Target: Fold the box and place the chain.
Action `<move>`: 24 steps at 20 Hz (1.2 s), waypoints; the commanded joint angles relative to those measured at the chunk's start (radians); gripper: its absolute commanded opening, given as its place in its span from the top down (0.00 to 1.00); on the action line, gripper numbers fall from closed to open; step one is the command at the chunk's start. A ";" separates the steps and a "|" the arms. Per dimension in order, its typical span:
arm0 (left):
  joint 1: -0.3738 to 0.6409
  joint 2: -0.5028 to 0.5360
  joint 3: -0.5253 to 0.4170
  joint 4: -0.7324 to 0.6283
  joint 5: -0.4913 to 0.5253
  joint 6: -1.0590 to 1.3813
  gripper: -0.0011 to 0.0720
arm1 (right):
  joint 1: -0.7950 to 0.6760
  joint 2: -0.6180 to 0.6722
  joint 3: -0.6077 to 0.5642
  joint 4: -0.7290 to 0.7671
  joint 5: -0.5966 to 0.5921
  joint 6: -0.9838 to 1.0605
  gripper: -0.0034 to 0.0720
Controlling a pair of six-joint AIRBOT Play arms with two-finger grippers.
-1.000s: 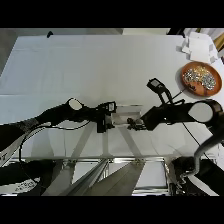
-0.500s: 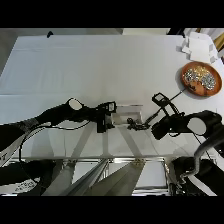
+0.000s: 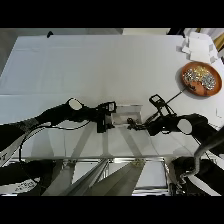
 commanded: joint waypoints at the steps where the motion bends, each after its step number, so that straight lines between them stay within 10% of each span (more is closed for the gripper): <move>1: 0.000 0.000 0.000 0.000 0.000 0.000 0.61 | 0.000 -0.084 -0.002 0.046 -0.073 -0.044 0.58; 4: 0.000 0.000 0.000 0.000 0.000 0.000 0.61 | 0.000 -0.096 -0.002 0.046 -0.076 -0.043 0.62; 7: 0.000 0.000 0.000 0.000 0.000 0.000 0.61 | 0.000 -0.096 -0.002 0.046 -0.056 -0.043 0.93; 24: 0.000 0.000 0.000 0.000 0.000 0.000 0.61 | 0.000 0.446 0.143 0.074 0.267 -0.016 0.94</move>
